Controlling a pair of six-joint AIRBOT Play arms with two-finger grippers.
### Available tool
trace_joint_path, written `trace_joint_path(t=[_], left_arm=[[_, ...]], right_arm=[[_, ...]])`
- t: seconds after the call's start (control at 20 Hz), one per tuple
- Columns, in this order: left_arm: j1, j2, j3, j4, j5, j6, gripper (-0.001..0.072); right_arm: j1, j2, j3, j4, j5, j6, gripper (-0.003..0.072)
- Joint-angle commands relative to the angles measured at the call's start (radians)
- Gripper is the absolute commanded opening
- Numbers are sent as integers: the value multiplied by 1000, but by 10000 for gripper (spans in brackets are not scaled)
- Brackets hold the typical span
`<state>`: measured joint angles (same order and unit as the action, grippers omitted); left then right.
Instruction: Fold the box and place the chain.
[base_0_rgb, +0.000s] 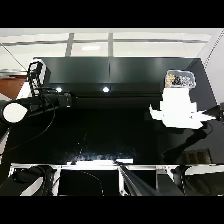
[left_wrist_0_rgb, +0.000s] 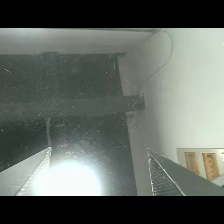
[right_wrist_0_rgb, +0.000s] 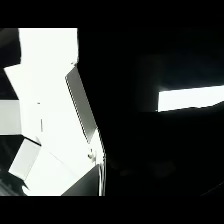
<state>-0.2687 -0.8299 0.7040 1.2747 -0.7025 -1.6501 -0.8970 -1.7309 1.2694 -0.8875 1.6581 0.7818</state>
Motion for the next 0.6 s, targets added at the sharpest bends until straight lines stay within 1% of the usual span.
trace_joint_path(t=[0.0,0.1,0.25,0.35,0.4,0.55], left_arm=[[0,0,0,-2,-1,0,705],[0,0,0,-5,-1,0,705],[0,0,0,-4,0,0,705],[0,0,0,-5,0,0,705],[0,0,0,-5,1,0,705],[0,-1,0,-5,0,0,705]], right_arm=[[98,0,-8,50,32,9,41],[165,3,-24,119,32,26,41],[286,34,-89,242,29,32,41],[376,75,-142,272,-2,33,40],[422,106,-175,284,-40,33,40],[573,253,-293,315,-233,59,40]])
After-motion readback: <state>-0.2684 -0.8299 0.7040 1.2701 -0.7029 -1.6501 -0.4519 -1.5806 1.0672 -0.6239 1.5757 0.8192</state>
